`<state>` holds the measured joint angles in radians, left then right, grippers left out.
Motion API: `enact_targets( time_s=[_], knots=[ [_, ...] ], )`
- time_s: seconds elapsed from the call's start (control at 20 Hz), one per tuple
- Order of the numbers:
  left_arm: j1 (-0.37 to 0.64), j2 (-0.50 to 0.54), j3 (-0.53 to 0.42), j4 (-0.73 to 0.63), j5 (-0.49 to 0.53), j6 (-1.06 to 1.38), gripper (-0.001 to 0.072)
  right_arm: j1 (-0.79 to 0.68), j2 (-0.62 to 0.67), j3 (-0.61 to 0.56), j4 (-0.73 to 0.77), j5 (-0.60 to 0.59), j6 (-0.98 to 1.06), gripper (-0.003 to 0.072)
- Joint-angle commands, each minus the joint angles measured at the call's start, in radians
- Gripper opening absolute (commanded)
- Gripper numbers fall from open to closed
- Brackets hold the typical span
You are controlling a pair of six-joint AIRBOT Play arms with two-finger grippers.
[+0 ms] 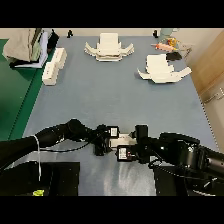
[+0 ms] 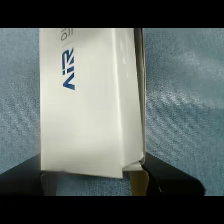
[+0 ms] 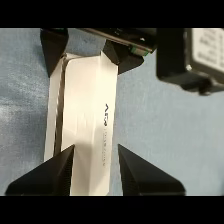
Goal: Fold the box.
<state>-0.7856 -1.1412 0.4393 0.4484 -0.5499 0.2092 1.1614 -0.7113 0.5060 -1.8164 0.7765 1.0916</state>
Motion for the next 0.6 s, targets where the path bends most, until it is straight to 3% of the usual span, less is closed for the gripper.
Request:
enact_targets(
  time_s=[0.0,0.55],
  knots=[
    [0.000,0.000,0.000,0.000,0.000,0.000,0.0517,0.000,-0.013,-0.002,0.040,-0.005,0.000,0.0402],
    [0.000,0.000,0.000,0.000,0.000,0.000,0.0517,0.000,-0.025,-0.006,0.082,-0.016,0.000,0.0285]
  ],
)
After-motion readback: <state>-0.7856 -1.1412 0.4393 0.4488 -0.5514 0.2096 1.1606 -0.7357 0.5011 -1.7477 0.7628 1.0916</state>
